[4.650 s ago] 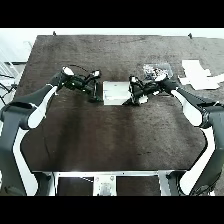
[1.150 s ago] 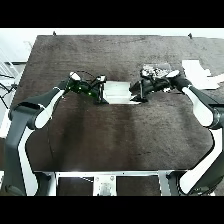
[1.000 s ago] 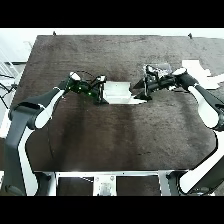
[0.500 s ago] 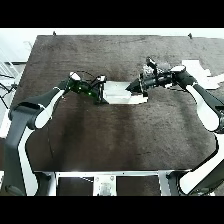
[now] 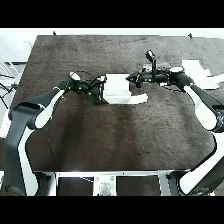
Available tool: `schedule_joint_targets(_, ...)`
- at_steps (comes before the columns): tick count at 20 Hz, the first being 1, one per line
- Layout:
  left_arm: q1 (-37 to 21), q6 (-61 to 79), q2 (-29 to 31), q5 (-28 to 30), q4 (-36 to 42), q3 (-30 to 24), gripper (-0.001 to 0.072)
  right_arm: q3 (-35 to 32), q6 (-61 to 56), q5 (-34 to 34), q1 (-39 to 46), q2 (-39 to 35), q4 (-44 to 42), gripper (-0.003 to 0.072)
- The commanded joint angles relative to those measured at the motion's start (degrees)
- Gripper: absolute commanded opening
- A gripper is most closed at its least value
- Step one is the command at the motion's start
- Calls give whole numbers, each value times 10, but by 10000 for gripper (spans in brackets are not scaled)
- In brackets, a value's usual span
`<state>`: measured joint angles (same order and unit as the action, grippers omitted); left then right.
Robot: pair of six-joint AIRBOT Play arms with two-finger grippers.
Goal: Fold the box and place the chain.
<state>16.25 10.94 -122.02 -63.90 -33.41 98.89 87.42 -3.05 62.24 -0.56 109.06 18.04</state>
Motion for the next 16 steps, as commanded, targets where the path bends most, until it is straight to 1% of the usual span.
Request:
schedule_joint_targets(1, 0, 0, 0, 0, 0, 0, 626, 0, -43, -40, 0, 20, 6, 6)
schedule_joint_targets(7, 0, 0, 0, 0, 0, 0, 626, 0, -60, -39, -1, 41, 13, 6)
schedule_joint_targets(12, 0, 0, 0, 0, 0, 0, 626, 0, -60, -39, -1, 43, 21, 7)
schedule_joint_targets(13, 0, 0, 0, 0, 0, 0, 626, 0, -60, -39, -1, 42, 19, 38)
schedule_joint_targets(14, 0, 0, 0, 0, 0, 0, 625, 3, -60, -37, -1, 41, 19, 53)
schedule_joint_targets(16, 0, 0, 0, 0, 0, 0, 625, 3, -52, -20, 0, 30, 19, 53)
